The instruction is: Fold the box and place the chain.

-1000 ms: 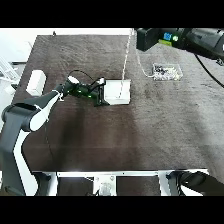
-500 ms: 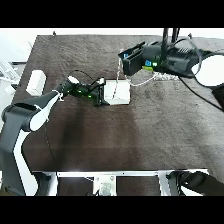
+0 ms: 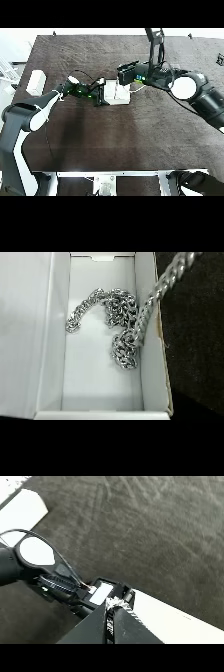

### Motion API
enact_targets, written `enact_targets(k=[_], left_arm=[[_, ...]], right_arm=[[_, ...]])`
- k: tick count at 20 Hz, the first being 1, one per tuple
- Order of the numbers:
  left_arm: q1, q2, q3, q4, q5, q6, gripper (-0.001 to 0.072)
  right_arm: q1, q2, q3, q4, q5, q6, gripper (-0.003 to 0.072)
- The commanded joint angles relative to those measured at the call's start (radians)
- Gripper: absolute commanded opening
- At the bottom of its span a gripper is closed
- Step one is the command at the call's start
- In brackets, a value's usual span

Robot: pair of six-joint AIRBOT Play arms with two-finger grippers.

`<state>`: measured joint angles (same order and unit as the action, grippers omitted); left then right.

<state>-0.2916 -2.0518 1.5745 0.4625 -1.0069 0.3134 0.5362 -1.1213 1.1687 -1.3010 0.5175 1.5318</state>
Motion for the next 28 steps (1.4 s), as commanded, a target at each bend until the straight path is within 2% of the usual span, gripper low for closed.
enact_targets(k=[1,4,7,10,11,12,13,18,21,24,28], left_arm=[[0.0,0.0,0.0,0.0,0.0,0.0,0.0358],[0.0,0.0,0.0,0.0,0.0,0.0,0.0358],[0.0,0.0,0.0,0.0,0.0,0.0,0.0359],[0.0,0.0,0.0,0.0,0.0,0.0,0.0358],[0.0,0.0,0.0,0.0,0.0,0.0,0.0358],[0.0,0.0,0.0,0.0,0.0,0.0,0.0358],[0.0,0.0,0.0,0.0,0.0,0.0,0.0358],[0.0,0.0,0.0,0.0,0.0,0.0,0.0358],[0.0,0.0,0.0,0.0,0.0,0.0,0.0358],[0.0,0.0,0.0,0.0,0.0,0.0,0.0358],[0.0,0.0,0.0,0.0,0.0,0.0,0.0358]], right_arm=[[-0.014,-0.068,-0.055,-0.001,-0.092,0.024,0.001],[-0.045,-0.2,-0.097,-0.001,-0.177,0.027,0.001],[-0.066,-0.356,-0.101,0.012,-0.189,0.032,0.001],[-0.066,-0.43,-0.101,0.029,-0.188,0.032,0.0017],[-0.066,-0.432,-0.101,0.028,-0.188,0.031,0.0138],[-0.07,-0.43,-0.1,0.026,-0.188,0.031,0.04],[-0.077,-0.423,-0.097,0.025,-0.188,0.031,0.0565],[-0.177,-0.317,-0.099,-0.021,-0.188,0.028,0.0567],[-0.328,-0.28,-0.1,-0.026,-0.198,0.049,0.0567],[-0.488,-0.355,-0.089,-0.007,-0.263,0.141,0.0568],[-0.585,-0.515,0.02,0.063,-0.188,0.119,0.0569]])
